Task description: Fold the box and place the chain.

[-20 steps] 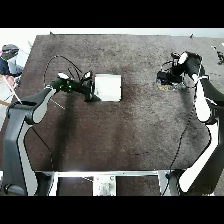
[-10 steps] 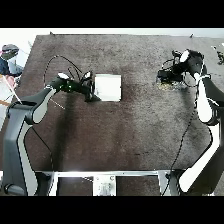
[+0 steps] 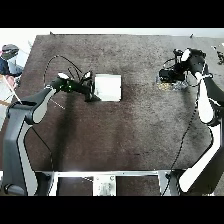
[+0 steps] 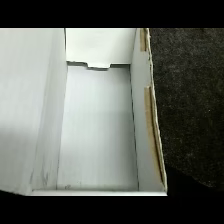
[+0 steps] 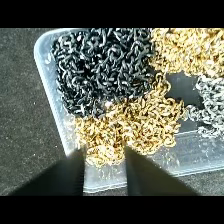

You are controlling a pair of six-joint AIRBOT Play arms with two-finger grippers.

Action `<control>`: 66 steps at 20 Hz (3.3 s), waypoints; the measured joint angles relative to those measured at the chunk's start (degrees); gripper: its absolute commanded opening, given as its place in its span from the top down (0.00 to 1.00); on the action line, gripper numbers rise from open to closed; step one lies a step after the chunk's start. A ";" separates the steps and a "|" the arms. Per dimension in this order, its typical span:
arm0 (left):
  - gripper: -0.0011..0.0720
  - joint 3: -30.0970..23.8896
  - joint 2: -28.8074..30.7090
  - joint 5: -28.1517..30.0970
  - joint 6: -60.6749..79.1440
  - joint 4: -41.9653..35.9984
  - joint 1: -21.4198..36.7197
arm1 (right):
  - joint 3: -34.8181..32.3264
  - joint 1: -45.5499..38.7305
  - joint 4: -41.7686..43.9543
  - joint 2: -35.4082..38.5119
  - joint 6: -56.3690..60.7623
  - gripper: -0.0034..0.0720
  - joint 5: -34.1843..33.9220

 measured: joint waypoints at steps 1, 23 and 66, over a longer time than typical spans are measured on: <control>0.36 0.00 0.00 0.00 0.00 0.00 0.00 | 0.00 0.00 0.02 -0.22 0.02 0.75 -0.26; 0.36 0.00 0.00 -0.02 -0.02 -0.02 0.00 | 0.00 0.00 -1.33 -1.97 0.09 0.94 -0.28; 0.36 0.00 0.00 0.00 -0.02 0.00 0.00 | -15.96 38.60 8.85 33.94 -16.28 0.94 -26.58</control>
